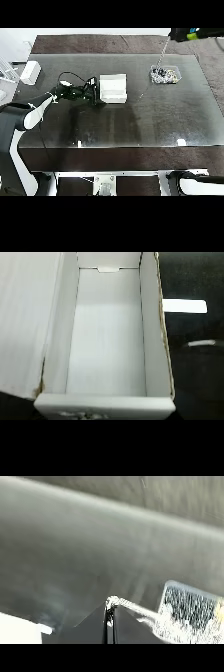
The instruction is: Fold the box and place the chain.
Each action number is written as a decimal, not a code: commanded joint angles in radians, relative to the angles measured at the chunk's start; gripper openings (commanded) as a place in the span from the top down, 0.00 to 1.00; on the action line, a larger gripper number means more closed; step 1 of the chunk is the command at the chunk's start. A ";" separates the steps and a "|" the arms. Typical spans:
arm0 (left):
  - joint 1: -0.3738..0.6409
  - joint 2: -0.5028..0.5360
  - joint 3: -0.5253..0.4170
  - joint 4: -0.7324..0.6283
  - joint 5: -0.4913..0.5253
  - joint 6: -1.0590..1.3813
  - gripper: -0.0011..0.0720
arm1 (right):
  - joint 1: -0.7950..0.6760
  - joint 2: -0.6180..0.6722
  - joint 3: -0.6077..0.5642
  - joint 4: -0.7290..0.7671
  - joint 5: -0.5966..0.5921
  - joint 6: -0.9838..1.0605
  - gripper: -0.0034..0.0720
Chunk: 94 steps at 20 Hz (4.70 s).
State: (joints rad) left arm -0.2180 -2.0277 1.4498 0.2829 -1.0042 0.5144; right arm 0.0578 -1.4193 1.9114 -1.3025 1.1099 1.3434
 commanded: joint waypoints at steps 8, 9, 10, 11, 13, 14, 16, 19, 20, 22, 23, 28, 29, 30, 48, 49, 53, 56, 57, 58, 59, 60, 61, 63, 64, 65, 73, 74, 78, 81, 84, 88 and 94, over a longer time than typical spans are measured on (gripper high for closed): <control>0.000 0.000 0.000 0.000 0.000 0.000 0.25 | 0.306 0.159 0.000 -0.015 -0.002 0.011 0.94; 0.000 0.000 0.000 0.000 0.000 0.000 0.25 | 0.329 0.158 0.000 -0.015 -0.002 0.022 0.94; 0.000 0.000 0.000 0.000 0.000 0.000 0.25 | 0.351 0.158 -0.001 -0.015 -0.002 0.030 0.94; 0.000 0.000 0.000 0.000 0.000 0.000 0.25 | 0.371 0.156 -0.001 -0.015 -0.002 0.030 0.94; 0.000 0.000 0.000 0.000 0.000 0.000 0.25 | 0.402 0.145 -0.002 -0.014 -0.002 0.037 0.94; 0.000 0.000 0.000 0.000 0.000 0.000 0.25 | 0.416 0.140 -0.005 -0.014 -0.003 0.037 0.94; 0.000 0.000 0.000 0.000 0.000 0.000 0.25 | 0.445 0.130 -0.030 -0.014 -0.013 0.063 0.94; 0.000 0.000 0.000 0.000 0.000 0.000 0.25 | 0.479 0.116 -0.101 -0.013 -0.026 0.091 0.94; 0.000 0.000 0.000 0.000 0.000 0.000 0.25 | 0.484 0.113 -0.128 -0.006 -0.037 0.097 0.94; 0.000 0.000 0.000 0.000 0.000 0.000 0.25 | 0.484 0.111 -0.198 0.039 -0.096 0.096 0.94; 0.000 0.000 0.000 0.000 0.000 0.000 0.25 | 0.484 0.111 -0.232 0.039 -0.130 0.096 0.94; 0.000 0.000 0.000 0.000 0.000 0.000 0.25 | 0.483 0.111 -0.415 0.080 -0.312 0.121 0.94; 0.000 0.000 0.000 0.000 0.000 0.000 0.25 | 0.483 0.111 -0.448 0.095 -0.349 0.121 0.94; 0.000 0.000 0.000 0.000 0.000 0.000 0.25 | 0.483 0.111 -0.482 0.098 -0.386 0.122 0.94; 0.000 0.000 0.000 0.000 0.000 0.000 0.25 | 0.485 -0.140 -0.611 0.143 -0.537 0.115 0.57; 0.000 0.000 0.000 0.000 0.000 0.000 0.25 | 0.483 -0.127 -0.611 0.121 -0.526 0.115 0.50; 0.000 0.000 0.000 0.000 0.000 0.000 0.25 | 0.434 -0.039 -0.616 0.033 -0.545 0.139 0.44; 0.000 0.000 0.000 0.000 0.000 0.000 0.25 | 0.318 0.095 -0.703 -0.146 -0.558 0.330 0.44; 0.000 0.000 0.000 0.000 0.000 0.000 0.25 | 0.260 0.133 -0.758 -0.193 -0.577 0.396 0.42; 0.000 0.000 0.000 0.000 0.000 0.000 0.25 | 0.200 0.154 -0.810 -0.202 -0.602 0.428 0.42; 0.000 0.000 0.000 0.000 0.000 0.000 0.25 | 0.137 0.156 -0.862 -0.193 -0.636 0.456 0.43; 0.000 0.000 0.000 0.000 0.000 0.000 0.25 | 0.087 0.150 -0.909 -0.173 -0.684 0.464 0.43; 0.000 0.000 0.000 0.000 0.000 0.000 0.25 | 0.045 0.136 -0.953 -0.135 -0.748 0.463 0.39; 0.000 0.000 0.000 0.000 0.000 0.000 0.25 | -0.002 0.089 -0.992 -0.075 -0.827 0.459 0.31; 0.000 0.000 0.000 0.000 0.000 0.000 0.25 | -0.013 0.057 -0.991 -0.069 -0.856 0.459 0.27; 0.000 0.000 0.000 0.000 0.000 0.000 0.25 | -0.011 0.023 -0.991 -0.065 -0.904 0.459 0.27; 0.000 0.000 0.000 0.000 0.000 0.000 0.25 | 0.000 -0.282 -0.824 0.077 -1.038 0.460 0.26; 0.000 0.000 0.000 0.000 0.000 0.000 0.25 | 0.005 -0.304 -0.792 0.092 -1.036 0.460 0.26; 0.000 0.000 0.000 0.000 0.000 0.000 0.25 | 0.026 -0.358 -0.710 0.125 -1.027 0.460 0.26; 0.000 0.000 0.000 0.000 0.000 0.000 0.25 | 0.026 -0.383 -0.694 0.166 -1.027 0.459 0.29; 0.000 0.000 0.000 0.000 0.000 0.000 0.25 | 0.027 -0.383 -0.694 0.167 -1.039 0.460 0.53; 0.000 0.000 0.000 0.000 0.000 0.000 0.25 | 0.040 -0.383 -0.694 0.169 -1.114 0.460 0.94; 0.000 0.000 0.000 0.000 0.001 0.000 0.25 | 0.087 -0.237 -0.734 0.166 -1.117 0.452 0.95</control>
State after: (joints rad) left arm -0.2180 -2.0277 1.4498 0.2832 -1.0042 0.5140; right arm 0.1173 -1.7351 1.1995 -1.1355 0.0017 1.8023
